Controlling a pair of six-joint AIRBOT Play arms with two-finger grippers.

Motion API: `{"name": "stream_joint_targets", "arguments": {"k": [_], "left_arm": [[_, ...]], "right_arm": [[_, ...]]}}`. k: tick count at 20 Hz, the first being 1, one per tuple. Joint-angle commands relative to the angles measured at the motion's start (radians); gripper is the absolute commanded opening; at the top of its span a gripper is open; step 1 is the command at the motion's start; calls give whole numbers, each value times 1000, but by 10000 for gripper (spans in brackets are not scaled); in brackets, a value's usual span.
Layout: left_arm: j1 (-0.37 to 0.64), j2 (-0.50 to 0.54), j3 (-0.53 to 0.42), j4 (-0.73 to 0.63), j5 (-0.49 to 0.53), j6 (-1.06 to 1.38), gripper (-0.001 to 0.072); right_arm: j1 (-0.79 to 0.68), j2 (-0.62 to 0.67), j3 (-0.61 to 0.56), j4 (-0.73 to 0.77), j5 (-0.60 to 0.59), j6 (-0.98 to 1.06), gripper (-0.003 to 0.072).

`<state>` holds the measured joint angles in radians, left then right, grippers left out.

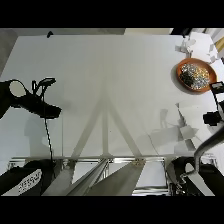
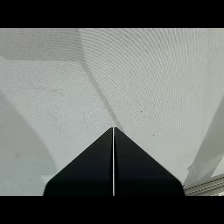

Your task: Fold the box and place the chain.

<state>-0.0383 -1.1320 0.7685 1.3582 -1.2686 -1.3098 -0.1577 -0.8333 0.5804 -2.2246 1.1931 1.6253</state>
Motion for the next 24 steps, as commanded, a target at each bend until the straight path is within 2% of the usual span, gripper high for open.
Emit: {"name": "stream_joint_targets", "arguments": {"k": [1,6,8,11,12,14,15,17,18,20,22,24], "left_arm": [[-1,1,0,0,0,0,14],[-1,1,0,0,0,0,14],[-1,1,0,0,0,0,14],[-1,1,0,0,0,0,14],[-1,1,0,0,0,0,14],[-1,1,0,0,0,0,14],[-1,1,0,0,0,0,14],[-1,1,0,0,0,0,14],[-1,1,0,0,0,0,14],[-1,1,0,0,0,0,14],[-1,1,0,0,0,0,14],[-1,1,0,0,0,0,14]], "right_arm": [[-91,-92,1,-119,-82,-37,459],[-190,-282,1,-219,-98,-24,452],[-231,-308,1,-256,-137,-7,400],[-279,-316,1,-230,-212,-1,374],[-285,-316,1,-218,-230,1,306],[-286,-316,1,-187,-269,0,277],[-286,-316,1,-174,-279,0,212],[-286,-320,1,-168,-269,1,20],[-283,-320,2,-158,-242,1,19],[-235,-310,11,-112,-187,0,19],[-119,-263,13,-46,-162,-3,19],[0,-197,13,118,-152,-3,19]]}}
